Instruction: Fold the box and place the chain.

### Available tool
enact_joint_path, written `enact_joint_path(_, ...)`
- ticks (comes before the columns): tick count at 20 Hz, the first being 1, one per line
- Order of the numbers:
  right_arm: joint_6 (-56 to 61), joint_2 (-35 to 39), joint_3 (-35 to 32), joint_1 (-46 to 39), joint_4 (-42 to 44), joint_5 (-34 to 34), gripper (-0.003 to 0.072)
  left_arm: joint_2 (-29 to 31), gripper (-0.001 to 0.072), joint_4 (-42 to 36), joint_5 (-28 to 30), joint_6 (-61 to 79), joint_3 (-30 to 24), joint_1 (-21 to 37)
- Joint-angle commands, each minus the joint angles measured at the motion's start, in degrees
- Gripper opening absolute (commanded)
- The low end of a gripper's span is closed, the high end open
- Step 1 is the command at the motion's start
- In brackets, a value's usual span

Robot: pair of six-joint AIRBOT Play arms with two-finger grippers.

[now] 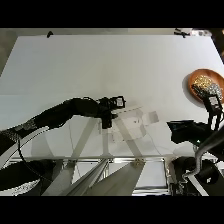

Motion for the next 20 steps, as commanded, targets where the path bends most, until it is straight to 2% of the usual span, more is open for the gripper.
enact_joint_path(1,0.00,0.07,-0.02,0.00,0.00,0.02,0.0192,0.00,0.0162,0.09,1.27,-0.02,0.07,-0.02)
enact_joint_path(3,0.00,0.07,-0.02,0.00,0.02,0.02,0.0192,0.00,0.0239,0.46,2.62,-0.02,0.04,-0.02)
enact_joint_path(8,0.00,0.07,-0.02,0.00,0.02,0.02,0.0192,-1.57,0.0236,2.27,3.87,-0.02,0.04,-0.02)
enact_joint_path(11,0.00,0.07,-0.02,0.00,0.02,0.02,0.0192,-3.34,0.0177,2.21,3.67,-0.02,0.04,-0.04)
enact_joint_path(12,0.00,0.07,-0.02,0.00,0.00,0.02,0.0192,-3.45,0.0091,2.19,3.58,-0.02,0.04,-0.04)
enact_joint_path(14,0.00,0.07,-0.02,0.00,0.00,0.02,0.0192,-3.45,0.0009,2.27,3.13,-0.02,0.04,-0.02)
enact_joint_path(20,-0.02,0.07,-0.02,0.00,-0.02,-0.02,0.0192,-3.39,0.0004,3.74,1.44,-0.02,0.07,-0.02)
